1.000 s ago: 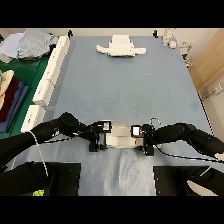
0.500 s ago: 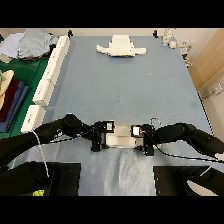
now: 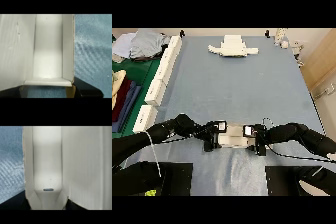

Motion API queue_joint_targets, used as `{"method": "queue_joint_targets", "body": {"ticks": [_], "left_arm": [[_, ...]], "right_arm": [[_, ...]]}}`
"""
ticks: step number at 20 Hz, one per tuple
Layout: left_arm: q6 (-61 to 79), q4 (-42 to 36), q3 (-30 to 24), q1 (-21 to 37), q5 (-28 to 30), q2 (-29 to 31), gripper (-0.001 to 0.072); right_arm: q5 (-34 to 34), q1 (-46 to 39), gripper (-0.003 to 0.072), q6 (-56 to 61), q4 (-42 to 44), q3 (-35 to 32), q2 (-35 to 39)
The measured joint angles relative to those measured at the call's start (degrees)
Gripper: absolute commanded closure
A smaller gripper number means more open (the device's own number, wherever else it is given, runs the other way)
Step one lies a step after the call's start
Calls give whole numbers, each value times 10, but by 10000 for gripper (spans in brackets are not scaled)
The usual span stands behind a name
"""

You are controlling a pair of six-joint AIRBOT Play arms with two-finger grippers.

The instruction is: Fold the box.

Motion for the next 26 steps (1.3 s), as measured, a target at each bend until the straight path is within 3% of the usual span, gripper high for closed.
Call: {"method": "queue_joint_targets", "body": {"ticks": [5, 7, 12, 13, 14, 16, 19, 20, 21, 22, 26], "left_arm": [[-1, 0, 0, 0, -3, 0, 128], [-1, 0, 0, 0, -5, 0, 10], [-3, 1, 0, 0, -7, 0, 12], [-3, 1, 0, 0, -7, 0, 130], [-4, 1, 0, 0, -3, 0, 322], [-4, 1, 0, 0, -4, 0, 355], [-4, 1, 0, 0, -4, 0, 353], [-4, 1, 0, 0, -4, 0, 312], [-4, 1, 0, 0, -5, 0, 181], [-4, 1, 0, 0, -5, 0, 161], [-4, 1, 0, 0, -6, 0, 161]], "right_arm": [[0, 0, 238, 0, 0, 0, 0], [0, 0, 238, -1, 0, 0, 0], [0, 0, 238, -1, -1, 0, 0], [0, 0, 238, -1, -1, 0, 0], [0, 0, 238, 0, -1, 0, 0], [0, 0, 238, 0, -1, 0, 0], [0, 0, 238, 0, -1, 0, 0], [0, 0, 238, 0, -1, 0, 0], [0, 0, 238, 0, -1, 0, 0], [0, 0, 238, 0, -1, 0, 0], [0, 0, 238, 0, -1, 0, 0]]}}
